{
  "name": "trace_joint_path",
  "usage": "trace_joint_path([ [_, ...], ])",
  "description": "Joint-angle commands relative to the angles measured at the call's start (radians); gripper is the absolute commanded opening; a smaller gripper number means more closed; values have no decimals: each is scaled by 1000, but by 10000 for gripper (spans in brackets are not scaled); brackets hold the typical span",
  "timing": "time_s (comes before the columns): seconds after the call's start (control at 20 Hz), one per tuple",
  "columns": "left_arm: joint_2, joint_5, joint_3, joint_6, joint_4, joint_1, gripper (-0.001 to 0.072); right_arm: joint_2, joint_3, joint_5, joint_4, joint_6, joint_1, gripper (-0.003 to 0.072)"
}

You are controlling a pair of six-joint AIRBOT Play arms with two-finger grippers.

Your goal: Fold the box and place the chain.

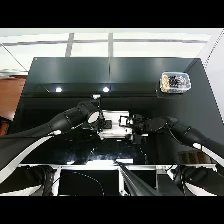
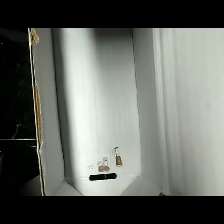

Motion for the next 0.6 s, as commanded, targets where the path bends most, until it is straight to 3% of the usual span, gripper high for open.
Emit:
trace_joint_path([
  [0.0, -3, 11, 1, 7, -6, 0, 29, 0, -1, 0, -1, 0, 0, 402],
  [0.05, 0, 8, 2, 7, -6, 0, 29, 0, 0, 0, -1, 0, 0, 407],
  [0.15, 13, 8, 5, 10, 3, 3, 29, 10, 0, 0, -2, 0, 0, 720],
  [0.3, 45, -31, 5, 42, 11, 26, 29, 61, 2, -10, -35, 0, -1, 720],
  [0.45, 52, -116, 1, 60, 74, 35, 28, 130, 14, -96, -109, 1, -1, 720],
  [0.55, 52, -103, -20, 54, 73, 32, 28, 148, 15, -124, -108, 1, 0, 720],
])
